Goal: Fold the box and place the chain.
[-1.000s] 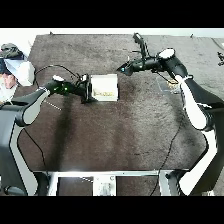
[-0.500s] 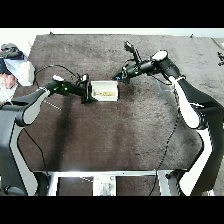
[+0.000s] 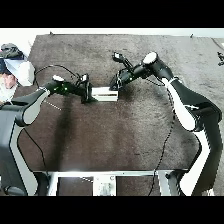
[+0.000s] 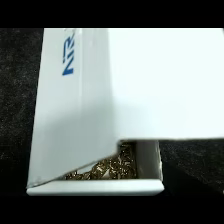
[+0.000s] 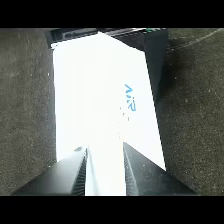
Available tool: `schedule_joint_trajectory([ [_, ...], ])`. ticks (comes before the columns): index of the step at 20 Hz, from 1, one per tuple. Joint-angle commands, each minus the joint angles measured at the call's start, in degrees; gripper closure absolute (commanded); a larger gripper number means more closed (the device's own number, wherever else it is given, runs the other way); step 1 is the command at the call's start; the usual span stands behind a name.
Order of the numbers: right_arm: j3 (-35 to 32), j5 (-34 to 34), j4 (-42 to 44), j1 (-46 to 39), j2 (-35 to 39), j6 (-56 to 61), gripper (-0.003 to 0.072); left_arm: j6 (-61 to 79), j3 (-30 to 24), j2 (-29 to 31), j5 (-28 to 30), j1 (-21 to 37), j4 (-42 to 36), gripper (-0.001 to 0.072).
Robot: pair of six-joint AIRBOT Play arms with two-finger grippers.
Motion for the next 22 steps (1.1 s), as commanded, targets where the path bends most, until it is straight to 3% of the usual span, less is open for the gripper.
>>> schedule_joint_trajectory([
  [1,0.02,-1.33,-1.27,0.7,-0.04,-1.6,0.0403,0.02,0.0,-0.02,0.0,0.04,0.0,0.0361],
  [4,0.02,-0.52,-1.22,1.03,-0.11,-4.17,0.0341,0.02,0.0,-0.02,0.0,0.04,0.02,0.0361],
  [10,0.0,-2.49,-3.98,3.08,-0.17,-4.09,0.0327,0.02,0.0,-0.02,0.0,0.04,0.0,0.0361],
  [11,-0.04,-4.35,-5.62,3.54,-0.15,-3.65,0.0236,0.02,0.0,-0.02,0.0,0.04,0.02,0.0361],
  [14,-0.04,-7.32,-6.69,4.17,-0.13,-3.67,0.0262,0.02,0.0,-0.02,0.0,0.04,0.0,0.0361],
  [16,-0.04,-7.56,-6.73,4.09,0.15,-3.67,0.0361,0.02,0.0,-0.02,0.0,0.04,0.0,0.0361],
  [22,-0.04,-7.65,-9.51,4.07,1.81,-3.67,0.036,0.02,0.0,-0.02,0.0,0.04,0.02,0.0361],
])
